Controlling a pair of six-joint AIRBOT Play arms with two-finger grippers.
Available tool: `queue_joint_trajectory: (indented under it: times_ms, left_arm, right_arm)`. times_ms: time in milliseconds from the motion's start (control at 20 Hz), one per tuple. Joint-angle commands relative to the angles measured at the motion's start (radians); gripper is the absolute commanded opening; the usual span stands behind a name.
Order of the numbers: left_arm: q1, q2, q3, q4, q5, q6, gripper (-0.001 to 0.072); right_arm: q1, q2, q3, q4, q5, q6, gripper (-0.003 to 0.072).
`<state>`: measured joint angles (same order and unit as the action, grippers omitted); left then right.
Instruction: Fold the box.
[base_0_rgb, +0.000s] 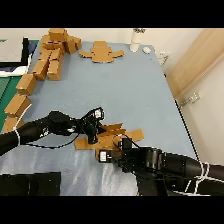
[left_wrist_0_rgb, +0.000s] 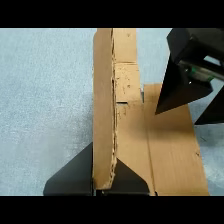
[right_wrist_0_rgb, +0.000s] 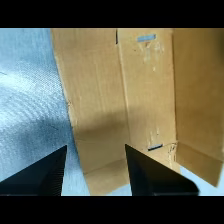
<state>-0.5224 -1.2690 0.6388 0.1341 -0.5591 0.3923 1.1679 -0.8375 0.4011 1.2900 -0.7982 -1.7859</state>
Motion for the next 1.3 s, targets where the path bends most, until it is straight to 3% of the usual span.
queue_joint_trajectory:
  times_ms: [0,200,550,600,650,950,1250]
  left_arm:
    - [0.0,-0.001,0.0,0.0,0.0,0.0,0.0011]
    - [0.0,-0.001,0.0,0.0,0.0,0.0,0.0011]
    - [0.0,-0.001,0.0,0.0,0.0,0.0,0.0011]
    - [0.0,-0.001,0.0,0.0,0.0,0.0,0.0011]
    - [0.0,-0.001,0.0,0.0,0.0,0.0,0.0011]
    - [0.0,-0.001,0.0,0.0,-0.001,0.0,0.0011]
    - [0.0,-0.001,0.0,0.0,0.0,0.0,0.0011]
  right_arm:
    - [0.003,-0.034,0.001,-0.083,0.027,0.053,0.0548]
    - [0.003,-0.032,0.019,-0.253,0.032,0.322,0.0548]
    - [0.003,-0.025,0.038,-0.203,0.016,0.381,0.0559]
    - [0.0,-0.015,0.038,-0.206,-0.004,0.382,0.072]
    - [-0.016,-0.002,0.036,-0.188,-0.005,0.367,0.072]
    - [-0.217,0.11,0.036,-0.033,0.016,0.016,0.072]
    - [-0.441,0.16,0.036,0.282,0.079,-0.505,0.072]
